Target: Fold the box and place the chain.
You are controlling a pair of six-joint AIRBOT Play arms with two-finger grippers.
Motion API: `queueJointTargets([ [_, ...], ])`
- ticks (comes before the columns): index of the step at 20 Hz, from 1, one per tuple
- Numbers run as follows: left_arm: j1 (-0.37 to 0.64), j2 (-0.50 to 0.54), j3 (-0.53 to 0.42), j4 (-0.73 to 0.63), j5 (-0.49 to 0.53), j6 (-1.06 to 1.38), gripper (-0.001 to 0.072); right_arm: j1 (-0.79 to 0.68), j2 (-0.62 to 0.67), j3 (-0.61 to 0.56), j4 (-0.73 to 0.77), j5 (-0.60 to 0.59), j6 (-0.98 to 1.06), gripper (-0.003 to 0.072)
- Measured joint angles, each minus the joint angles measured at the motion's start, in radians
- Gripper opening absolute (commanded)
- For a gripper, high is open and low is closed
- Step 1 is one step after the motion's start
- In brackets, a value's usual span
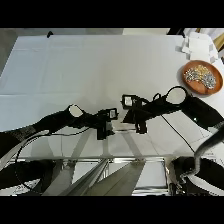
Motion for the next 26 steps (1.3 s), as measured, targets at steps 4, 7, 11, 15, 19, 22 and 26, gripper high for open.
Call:
queueJointTargets([
  [4, 0.000, 0.000, 0.000, 0.000, 0.000, 0.000, 0.0131, 0.000, -0.039, -0.051, 0.051, -0.019, 0.004, 0.0016],
  [7, 0.000, 0.000, 0.000, 0.000, 0.001, 0.000, 0.0131, 0.000, -0.050, -0.071, 0.063, -0.028, 0.004, 0.0016],
  [11, 0.000, 0.000, 0.000, 0.000, 0.001, 0.000, 0.0131, 0.000, -0.055, -0.084, 0.059, -0.038, 0.004, 0.0016],
  [15, 0.000, 0.000, 0.000, 0.000, 0.001, -0.001, 0.0131, 0.000, -0.056, -0.109, 0.049, -0.064, 0.004, 0.0016],
  [19, 0.000, 0.000, 0.000, 0.000, 0.002, 0.000, 0.0131, 0.000, -0.058, -0.130, 0.036, -0.104, 0.004, 0.0016],
  [22, 0.000, 0.000, 0.000, 0.000, 0.002, 0.000, 0.0131, 0.000, -0.066, -0.135, 0.033, -0.119, 0.004, 0.0016],
  [26, 0.000, 0.000, 0.000, 0.000, 0.002, 0.001, 0.0131, 0.000, -0.078, -0.137, 0.031, -0.129, 0.004, 0.0016],
])
